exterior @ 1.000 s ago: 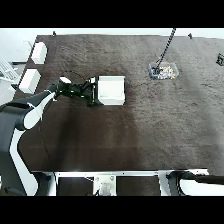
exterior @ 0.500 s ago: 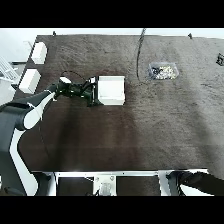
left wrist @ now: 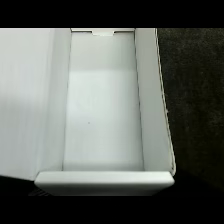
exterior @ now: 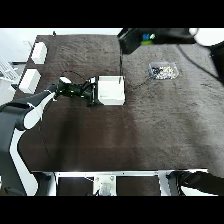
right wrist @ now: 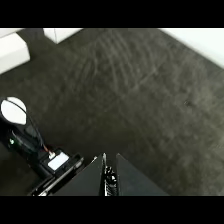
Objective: Fold the box and place the chain.
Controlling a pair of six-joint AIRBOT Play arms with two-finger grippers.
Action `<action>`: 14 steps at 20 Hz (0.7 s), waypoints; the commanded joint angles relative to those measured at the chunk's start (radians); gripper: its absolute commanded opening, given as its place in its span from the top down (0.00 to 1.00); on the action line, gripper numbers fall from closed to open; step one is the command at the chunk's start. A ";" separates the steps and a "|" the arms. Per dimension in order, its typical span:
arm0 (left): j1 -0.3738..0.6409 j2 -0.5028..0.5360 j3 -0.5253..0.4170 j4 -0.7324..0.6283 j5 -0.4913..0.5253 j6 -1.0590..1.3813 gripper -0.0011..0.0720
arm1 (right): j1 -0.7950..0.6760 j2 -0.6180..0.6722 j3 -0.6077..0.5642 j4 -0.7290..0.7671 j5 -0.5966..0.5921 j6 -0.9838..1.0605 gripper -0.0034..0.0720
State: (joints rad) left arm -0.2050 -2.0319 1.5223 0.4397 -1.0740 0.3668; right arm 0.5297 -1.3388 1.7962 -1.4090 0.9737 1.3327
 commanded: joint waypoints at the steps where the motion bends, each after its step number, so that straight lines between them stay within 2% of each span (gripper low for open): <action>1: 0.001 0.000 0.000 0.000 0.000 0.000 0.36 | 0.004 -0.040 -0.109 0.014 -0.033 0.002 0.94; 4: 0.001 0.000 0.000 0.000 0.000 0.000 0.36 | 0.004 -0.086 -0.218 0.034 -0.076 0.002 0.94; 8: 0.001 0.000 0.000 0.000 0.000 0.000 0.36 | 0.004 -0.186 -0.377 0.068 -0.233 0.002 0.94; 11: 0.001 0.000 0.000 0.000 0.000 0.000 0.36 | 0.004 -0.277 -0.433 0.091 -0.249 0.002 0.94; 12: 0.001 0.000 0.000 0.000 0.000 0.000 0.36 | 0.004 -0.305 -0.437 0.090 -0.249 0.002 0.90; 13: 0.001 0.000 0.000 0.000 0.000 0.000 0.36 | 0.000 -0.322 -0.436 0.087 -0.250 0.000 0.68; 14: 0.001 0.000 0.000 0.000 0.000 0.000 0.36 | -0.005 -0.326 -0.434 0.081 -0.253 -0.007 0.42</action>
State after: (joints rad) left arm -0.2050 -2.0319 1.5223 0.4397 -1.0740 0.3668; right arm 0.5316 -1.6123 1.3880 -1.3319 0.7475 1.3346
